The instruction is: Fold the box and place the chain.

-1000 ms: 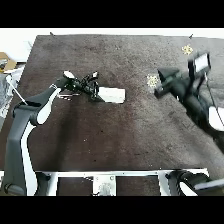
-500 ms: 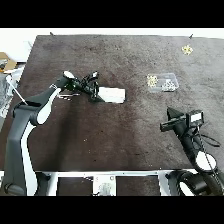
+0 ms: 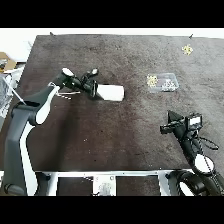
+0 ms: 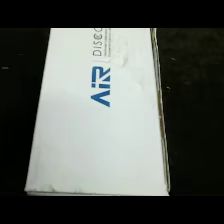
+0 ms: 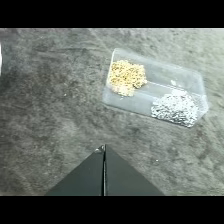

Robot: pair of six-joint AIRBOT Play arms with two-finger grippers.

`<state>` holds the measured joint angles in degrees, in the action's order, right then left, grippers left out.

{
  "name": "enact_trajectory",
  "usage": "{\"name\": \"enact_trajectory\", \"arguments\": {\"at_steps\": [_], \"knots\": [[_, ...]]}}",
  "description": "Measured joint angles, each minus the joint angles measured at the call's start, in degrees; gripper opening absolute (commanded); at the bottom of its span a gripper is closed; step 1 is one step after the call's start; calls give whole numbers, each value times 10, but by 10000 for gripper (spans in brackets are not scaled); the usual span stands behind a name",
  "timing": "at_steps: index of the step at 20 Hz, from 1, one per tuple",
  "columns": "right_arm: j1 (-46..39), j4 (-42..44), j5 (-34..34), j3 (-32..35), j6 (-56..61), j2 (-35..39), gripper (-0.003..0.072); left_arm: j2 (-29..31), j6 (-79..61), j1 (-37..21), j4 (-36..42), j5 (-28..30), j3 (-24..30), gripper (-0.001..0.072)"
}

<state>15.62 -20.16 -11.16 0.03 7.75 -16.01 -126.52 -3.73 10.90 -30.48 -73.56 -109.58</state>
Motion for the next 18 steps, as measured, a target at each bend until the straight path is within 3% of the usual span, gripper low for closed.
{"name": "enact_trajectory", "arguments": {"at_steps": [4,11,18], "knots": [[0,0,-12,1,0,0,-1,69,102,-45,3,35,-40,7],[0,0,-17,1,0,0,-1,193,389,-181,-123,284,-56,7],[0,0,-17,1,0,0,-1,205,566,-311,-268,325,-9,10]]}}
